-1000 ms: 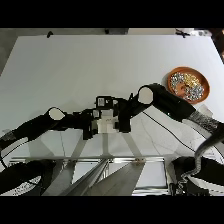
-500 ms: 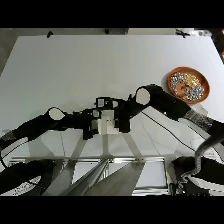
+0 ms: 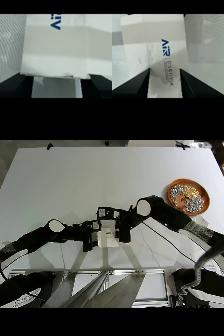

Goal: Fold the box and place the chain.

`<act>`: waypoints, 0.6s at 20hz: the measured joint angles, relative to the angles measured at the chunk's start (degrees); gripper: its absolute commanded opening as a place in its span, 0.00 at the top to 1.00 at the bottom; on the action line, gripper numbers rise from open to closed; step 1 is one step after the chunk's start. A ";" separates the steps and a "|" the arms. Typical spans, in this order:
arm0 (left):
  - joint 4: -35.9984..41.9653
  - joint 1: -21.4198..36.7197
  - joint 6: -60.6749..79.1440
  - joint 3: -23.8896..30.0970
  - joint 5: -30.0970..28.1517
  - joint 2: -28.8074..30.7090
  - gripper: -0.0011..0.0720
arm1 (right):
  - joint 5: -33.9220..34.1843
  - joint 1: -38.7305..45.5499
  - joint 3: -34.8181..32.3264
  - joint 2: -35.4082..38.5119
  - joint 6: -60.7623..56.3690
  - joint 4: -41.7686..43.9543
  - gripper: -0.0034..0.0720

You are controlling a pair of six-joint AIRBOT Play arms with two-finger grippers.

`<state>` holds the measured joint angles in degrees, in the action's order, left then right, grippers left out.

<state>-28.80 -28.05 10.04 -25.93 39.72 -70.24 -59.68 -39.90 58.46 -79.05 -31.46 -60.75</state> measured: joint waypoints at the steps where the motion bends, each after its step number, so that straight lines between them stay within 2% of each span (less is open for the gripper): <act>1: 0.00 0.00 0.00 0.00 0.00 0.00 0.62 | -0.87 -0.07 0.00 0.07 0.02 0.50 0.37; 12: 0.00 0.00 0.02 0.00 -0.02 0.00 0.62 | 1.03 -3.10 -0.37 0.20 -0.70 1.38 0.38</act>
<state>-28.80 -28.05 10.07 -25.93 39.70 -70.24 -58.65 -43.00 58.08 -78.85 -32.16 -59.37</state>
